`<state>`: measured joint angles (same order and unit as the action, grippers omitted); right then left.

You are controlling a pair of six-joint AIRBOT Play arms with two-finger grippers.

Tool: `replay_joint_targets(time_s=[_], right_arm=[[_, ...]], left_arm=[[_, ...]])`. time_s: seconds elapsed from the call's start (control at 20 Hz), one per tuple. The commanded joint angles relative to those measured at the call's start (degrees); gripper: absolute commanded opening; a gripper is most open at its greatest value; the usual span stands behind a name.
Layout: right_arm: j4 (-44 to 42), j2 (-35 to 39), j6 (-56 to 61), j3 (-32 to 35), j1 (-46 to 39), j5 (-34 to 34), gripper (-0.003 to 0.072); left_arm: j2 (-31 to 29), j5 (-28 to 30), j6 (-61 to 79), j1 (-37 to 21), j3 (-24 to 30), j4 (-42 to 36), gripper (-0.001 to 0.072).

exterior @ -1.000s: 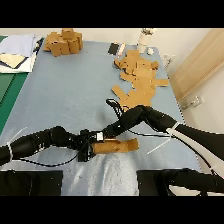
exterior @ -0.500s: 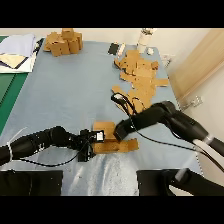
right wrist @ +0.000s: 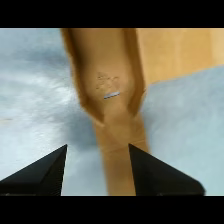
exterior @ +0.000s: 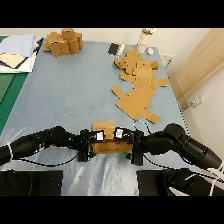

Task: Fold the box.

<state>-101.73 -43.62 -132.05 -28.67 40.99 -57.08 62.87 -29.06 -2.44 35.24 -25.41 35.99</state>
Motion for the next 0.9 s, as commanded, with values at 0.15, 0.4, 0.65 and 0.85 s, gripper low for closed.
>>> replay_joint_targets(time_s=[0.15, 0.4, 0.65, 0.85], right_arm=[[-0.13, -4.39, -14.03, 1.44, 1.05, 14.01, 0.0572], [-3.96, -4.44, -15.04, 1.49, 3.82, 13.97, 0.0224], [-4.72, -5.51, -15.06, 1.49, 4.85, 14.93, 0.0032], [-8.13, -6.75, -16.96, 1.49, 4.85, 16.15, 0.0137]], left_arm=[[0.00, 0.02, 0.02, 0.04, 0.00, 0.02, 0.0522], [0.00, 0.02, 0.02, 0.04, 0.00, 0.02, 0.0522], [0.00, 0.02, 0.02, 0.04, 0.00, 0.02, 0.0522], [0.00, 0.02, 0.02, 0.04, 0.00, 0.02, 0.0522]])
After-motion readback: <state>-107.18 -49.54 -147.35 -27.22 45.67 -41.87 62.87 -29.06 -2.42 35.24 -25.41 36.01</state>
